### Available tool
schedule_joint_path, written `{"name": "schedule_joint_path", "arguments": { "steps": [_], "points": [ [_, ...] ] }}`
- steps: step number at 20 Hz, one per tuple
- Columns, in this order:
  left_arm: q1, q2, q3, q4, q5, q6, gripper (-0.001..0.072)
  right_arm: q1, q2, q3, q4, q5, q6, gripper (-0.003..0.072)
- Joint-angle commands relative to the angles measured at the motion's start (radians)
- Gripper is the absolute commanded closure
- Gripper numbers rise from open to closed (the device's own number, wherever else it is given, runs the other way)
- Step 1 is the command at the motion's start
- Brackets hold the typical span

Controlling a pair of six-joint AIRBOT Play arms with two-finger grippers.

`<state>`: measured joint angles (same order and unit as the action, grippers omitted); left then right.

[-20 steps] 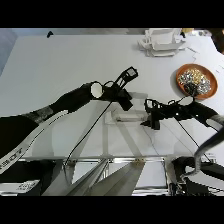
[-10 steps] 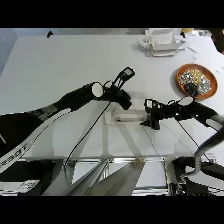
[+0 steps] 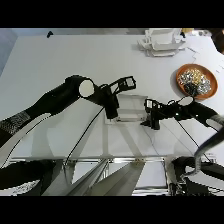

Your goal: Fold the box and place the chain.

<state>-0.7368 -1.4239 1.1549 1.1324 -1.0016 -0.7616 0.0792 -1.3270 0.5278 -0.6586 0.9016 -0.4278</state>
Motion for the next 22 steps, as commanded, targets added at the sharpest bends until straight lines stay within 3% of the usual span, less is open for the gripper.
{"name": "schedule_joint_path", "arguments": {
  "steps": [1,4,7,11,16,19,22],
  "points": [
    [-0.008,-0.026,0.000,0.055,-0.129,0.030,0.0706,0.000,0.001,0.000,0.001,0.000,0.000,0.0306],
    [-0.034,-0.067,0.000,0.054,-0.082,0.086,0.0704,0.000,0.001,0.000,0.001,0.000,0.000,0.0306],
    [-0.018,-0.086,-0.010,0.058,-0.114,0.084,0.0705,0.000,0.001,0.000,0.001,0.000,0.000,0.0306],
    [0.042,-0.029,-0.123,0.050,-0.097,0.181,0.0687,0.000,0.001,0.000,0.001,0.000,0.000,0.0306],
    [0.090,0.007,-0.197,0.016,-0.027,0.309,0.0495,0.000,0.001,0.000,0.001,0.000,0.000,0.0306],
    [0.089,0.007,-0.197,-0.108,0.080,0.455,0.0265,0.000,0.001,0.000,0.001,0.000,0.000,0.0306],
    [0.087,0.005,-0.197,-0.180,0.158,0.565,0.0254,0.000,0.001,0.000,0.001,0.000,0.000,0.0306]
  ]
}}
